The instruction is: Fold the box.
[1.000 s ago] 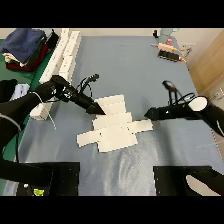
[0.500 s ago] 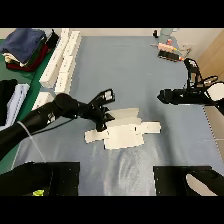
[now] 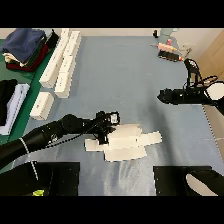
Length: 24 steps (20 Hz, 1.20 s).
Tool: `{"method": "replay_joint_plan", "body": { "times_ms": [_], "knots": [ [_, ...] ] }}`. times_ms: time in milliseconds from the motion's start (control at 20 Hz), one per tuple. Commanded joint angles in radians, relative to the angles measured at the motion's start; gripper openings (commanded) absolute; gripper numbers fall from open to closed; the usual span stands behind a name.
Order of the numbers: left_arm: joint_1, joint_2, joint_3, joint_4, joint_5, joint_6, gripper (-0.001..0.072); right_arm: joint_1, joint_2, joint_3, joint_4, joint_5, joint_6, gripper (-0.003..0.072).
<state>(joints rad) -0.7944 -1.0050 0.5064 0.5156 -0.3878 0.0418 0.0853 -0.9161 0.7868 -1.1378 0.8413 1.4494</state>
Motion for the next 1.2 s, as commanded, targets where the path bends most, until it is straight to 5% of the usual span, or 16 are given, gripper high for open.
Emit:
{"method": "replay_joint_plan", "body": {
  "times_ms": [0, 300, 650, 1150],
  "knots": [
    [-0.01, 0.005, -0.003, 0.001, 0.048, 0.032, 0.001, 0.0, -0.001, -0.001, 0.001, 0.0, 0.002, 0.0241],
    [-0.007, 0.003, 0.113, 0.008, 0.015, 0.067, 0.0014, 0.0, -0.001, -0.001, 0.004, -0.008, 0.011, 0.024],
    [0.002, -0.099, 0.121, 0.035, -0.04, 0.074, 0.0012, 0.0, -0.001, -0.001, 0.017, -0.012, 0.01, 0.024],
    [-0.041, -0.091, 0.089, 0.03, 0.159, 0.082, 0.001, 0.0, -0.001, -0.001, 0.019, -0.012, 0.01, 0.024]
  ]
}}
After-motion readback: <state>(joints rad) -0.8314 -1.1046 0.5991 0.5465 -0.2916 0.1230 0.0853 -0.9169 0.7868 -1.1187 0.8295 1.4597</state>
